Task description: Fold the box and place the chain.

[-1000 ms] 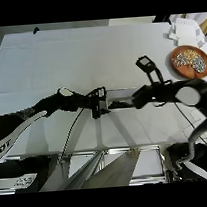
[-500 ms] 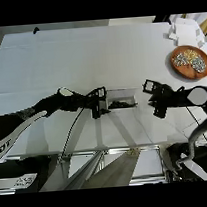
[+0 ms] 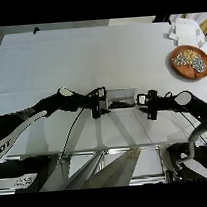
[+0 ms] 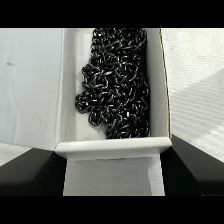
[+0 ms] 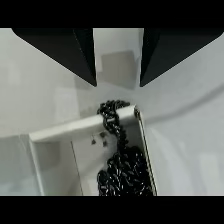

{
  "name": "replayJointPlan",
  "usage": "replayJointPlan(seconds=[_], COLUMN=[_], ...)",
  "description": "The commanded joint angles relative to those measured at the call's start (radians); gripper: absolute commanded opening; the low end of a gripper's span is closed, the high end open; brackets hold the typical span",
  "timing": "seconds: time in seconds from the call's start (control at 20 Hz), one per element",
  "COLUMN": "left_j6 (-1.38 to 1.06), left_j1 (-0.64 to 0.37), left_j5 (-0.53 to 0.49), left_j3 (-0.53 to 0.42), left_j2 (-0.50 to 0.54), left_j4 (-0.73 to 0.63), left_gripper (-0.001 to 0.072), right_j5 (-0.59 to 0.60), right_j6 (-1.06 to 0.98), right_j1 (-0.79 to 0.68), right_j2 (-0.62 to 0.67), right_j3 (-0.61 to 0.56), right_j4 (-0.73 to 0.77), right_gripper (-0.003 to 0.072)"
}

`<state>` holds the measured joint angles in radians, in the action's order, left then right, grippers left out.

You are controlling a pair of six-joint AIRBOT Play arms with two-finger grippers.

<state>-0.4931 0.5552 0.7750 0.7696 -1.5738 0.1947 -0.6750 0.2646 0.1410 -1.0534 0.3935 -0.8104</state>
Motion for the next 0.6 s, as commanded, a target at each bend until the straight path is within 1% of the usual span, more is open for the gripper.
replayJointPlan(seconds=[0.0, 0.35, 0.5, 0.55], left_j6=[0.000, 0.000, 0.000, 0.000], left_j1=[0.000, 0.000, 0.000, 0.000], left_j5=[0.000, 0.000, 0.000, 0.000], left_j3=[0.001, 0.001, 0.001, 0.001], left_j2=[0.000, 0.000, 0.000, 0.000], left_j4=[0.000, 0.000, 0.000, 0.000], left_gripper=[0.0251, 0.0251, 0.0251, 0.0251], right_j5=[0.037, 0.032, 0.028, 0.026], right_j6=[0.138, 0.164, 0.163, 0.161], right_j1=[-0.001, -0.001, 0.024, 0.031], right_j2=[-0.044, -0.046, -0.046, -0.046], right_j3=[-0.004, -0.004, -0.004, -0.004], right_j4=[0.100, 0.120, 0.130, 0.129], right_gripper=[0.0296, 0.0288, 0.0284, 0.0248])
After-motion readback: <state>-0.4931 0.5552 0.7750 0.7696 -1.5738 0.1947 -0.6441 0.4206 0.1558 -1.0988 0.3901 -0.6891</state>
